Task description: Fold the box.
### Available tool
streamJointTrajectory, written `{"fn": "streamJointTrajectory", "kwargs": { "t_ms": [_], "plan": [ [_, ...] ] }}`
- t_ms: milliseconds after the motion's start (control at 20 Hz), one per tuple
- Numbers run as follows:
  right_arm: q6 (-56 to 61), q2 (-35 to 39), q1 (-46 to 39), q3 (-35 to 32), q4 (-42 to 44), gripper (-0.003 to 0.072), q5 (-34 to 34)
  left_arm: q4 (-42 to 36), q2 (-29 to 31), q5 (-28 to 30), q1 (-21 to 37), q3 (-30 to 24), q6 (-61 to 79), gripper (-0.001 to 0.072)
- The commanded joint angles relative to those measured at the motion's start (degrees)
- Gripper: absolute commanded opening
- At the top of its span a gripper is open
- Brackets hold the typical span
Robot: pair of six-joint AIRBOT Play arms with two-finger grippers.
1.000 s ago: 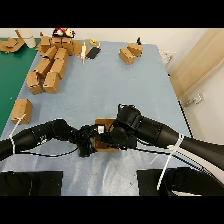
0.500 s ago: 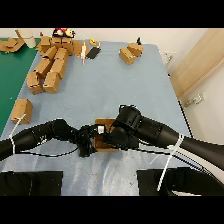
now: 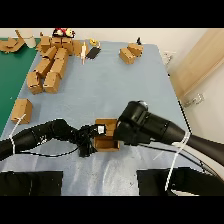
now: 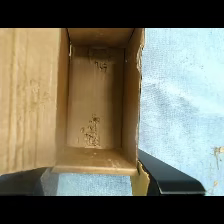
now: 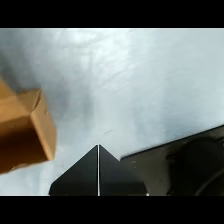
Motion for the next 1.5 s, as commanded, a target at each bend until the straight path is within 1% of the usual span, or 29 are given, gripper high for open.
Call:
{"fn": "streamJointTrajectory", "kwargs": {
  "t_ms": [0, 50, 100, 150, 200, 250, 350, 450, 500, 600, 700, 900, 1000, 1100, 1250, 1450],
  "plan": [
    [-11.2, 3.0, -11.1, -2.1, 1.3, 0.0001, 7.6, 0.0, 0.0, 0.0, 0.0, 0.0, 0.0, 0.0524],
    [-18.8, 3.1, -16.8, -3.4, 6.9, 0.0001, 14.7, 0.0, 0.0, 0.0, 0.0, 0.0, 0.0, 0.0523],
    [-28.3, 2.7, -22.1, -4.9, 14.2, 0.0001, 21.5, 0.0, 0.0, 0.0, 0.0, 0.0, 0.0, 0.0523],
    [-40.6, 1.8, -26.9, -6.1, 23.5, 0.0001, 26.9, 0.0, 0.0, 0.0, 0.0, 0.0, 0.0, 0.0523],
    [-52.3, 0.1, -31.7, -6.8, 33.9, 0.0001, 29.6, 0.0, 0.0, 0.0, 0.0, 0.0, 0.0, 0.0523],
    [-61.5, -2.3, -35.8, -6.7, 42.5, 0.0001, 30.4, 0.0, 0.0, 0.0, 0.0, 0.0, 0.0, 0.0524],
    [-73.5, -7.8, -41.0, -6.6, 53.7, 0.0001, 30.0, 0.0, 0.0, 0.0, 0.0, 0.0, 0.0, 0.0524],
    [-84.1, -13.7, -42.2, -6.6, 58.9, 0.0001, 27.2, 0.0, 0.0, 0.0, 0.0, 0.0, 0.0, 0.0524],
    [-91.3, -16.3, -41.7, -6.3, 61.2, 0.0001, 24.4, 0.0, 0.0, 0.1, 0.0, 0.0, 0.0, 0.0523],
    [-102.5, -18.8, -39.6, -6.3, 66.1, 0.0001, 19.6, 0.0, 0.0, 0.0, 0.0, 0.0, 0.0, 0.0523],
    [-108.5, -18.5, -37.4, -6.3, 68.5, 0.0001, 18.0, 0.0, 0.0, 0.0, 0.0, 0.0, 0.0, 0.0523],
    [-112.7, -16.5, -34.0, -6.6, 68.6, 0.0001, 16.0, 0.0, 0.0, 0.0, 0.0, 0.0, 0.0, 0.0524],
    [-113.6, -14.1, -32.7, -8.2, 68.5, 0.0001, 16.5, 0.0, 0.0, 0.0, 0.0, 0.0, 0.0, 0.0523],
    [-114.4, -10.0, -31.4, -11.4, 67.8, 0.0001, 17.0, 0.0, 0.0, 0.0, 0.0, 0.0, 0.0, 0.0523],
    [-114.4, -3.4, -31.0, -17.1, 65.8, 0.0001, 22.4, 0.0, 0.0, 0.0, 0.0, 0.0, 0.0, 0.0523],
    [-114.4, 2.0, -31.0, -22.4, 63.5, 0.0001, 29.0, 0.0, 0.0, 0.0, 0.0, 0.0, 0.0, 0.0523]
  ]
}}
